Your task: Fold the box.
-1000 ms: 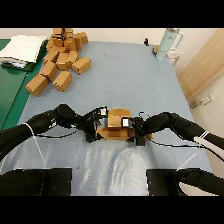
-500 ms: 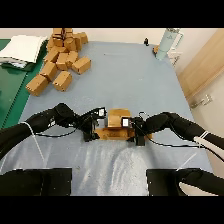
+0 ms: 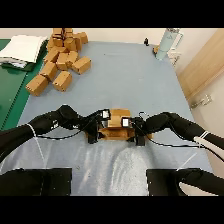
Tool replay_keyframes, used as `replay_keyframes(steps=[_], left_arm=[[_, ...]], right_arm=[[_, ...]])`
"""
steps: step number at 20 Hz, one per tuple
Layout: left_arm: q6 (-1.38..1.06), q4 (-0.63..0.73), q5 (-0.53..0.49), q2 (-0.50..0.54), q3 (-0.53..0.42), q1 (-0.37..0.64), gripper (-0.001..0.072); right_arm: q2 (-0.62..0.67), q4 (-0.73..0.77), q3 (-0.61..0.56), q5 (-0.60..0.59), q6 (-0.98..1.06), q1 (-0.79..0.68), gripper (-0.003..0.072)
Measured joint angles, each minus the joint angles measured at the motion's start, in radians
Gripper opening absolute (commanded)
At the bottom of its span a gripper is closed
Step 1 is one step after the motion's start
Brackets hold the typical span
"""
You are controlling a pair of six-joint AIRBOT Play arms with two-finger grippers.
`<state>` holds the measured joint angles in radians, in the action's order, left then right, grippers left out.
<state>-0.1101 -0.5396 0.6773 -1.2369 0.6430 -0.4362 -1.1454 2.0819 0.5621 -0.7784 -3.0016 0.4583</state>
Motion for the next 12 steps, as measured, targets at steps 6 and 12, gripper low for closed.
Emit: replay_keyframes(steps=[6,12], left_arm=[[-0.034,0.072,0.005,-0.002,0.000,-0.021,0.0151],[-0.092,0.145,-0.002,-0.003,0.000,-0.039,0.0152]], right_arm=[[0.000,0.000,0.000,0.000,0.000,0.000,0.0518],[0.000,0.000,0.000,0.000,0.000,0.000,0.0518]])
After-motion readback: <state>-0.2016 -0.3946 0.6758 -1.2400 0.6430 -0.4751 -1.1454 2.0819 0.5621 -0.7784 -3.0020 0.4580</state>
